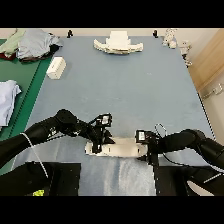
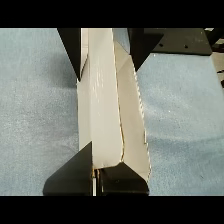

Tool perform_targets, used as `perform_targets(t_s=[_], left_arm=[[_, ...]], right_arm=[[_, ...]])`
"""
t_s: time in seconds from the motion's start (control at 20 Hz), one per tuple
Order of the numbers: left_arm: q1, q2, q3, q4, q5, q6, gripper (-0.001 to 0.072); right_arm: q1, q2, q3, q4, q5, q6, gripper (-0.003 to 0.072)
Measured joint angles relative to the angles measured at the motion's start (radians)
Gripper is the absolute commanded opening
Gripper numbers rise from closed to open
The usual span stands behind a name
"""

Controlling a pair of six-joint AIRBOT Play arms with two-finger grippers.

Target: Fold the box.

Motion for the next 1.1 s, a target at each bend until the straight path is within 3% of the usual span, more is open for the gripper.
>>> perform_targets(t_s=[0.55, 0.65, 1.1], left_arm=[[0.0, 0.0, 0.0, 0.0, 0.0, 0.0, 0.0011], [0.0, 0.0, 0.0, 0.0, 0.0, 0.0, 0.0011], [0.0, 0.0, 0.0, 0.0, 0.0, 0.0, 0.0011]], right_arm=[[0.0, -0.01, -0.04, 0.023, 0.079, -0.041, 0.0644], [0.0, -0.011, -0.04, 0.026, 0.085, -0.043, 0.048], [0.0, -0.011, -0.04, 0.024, 0.076, -0.044, 0.0468]])
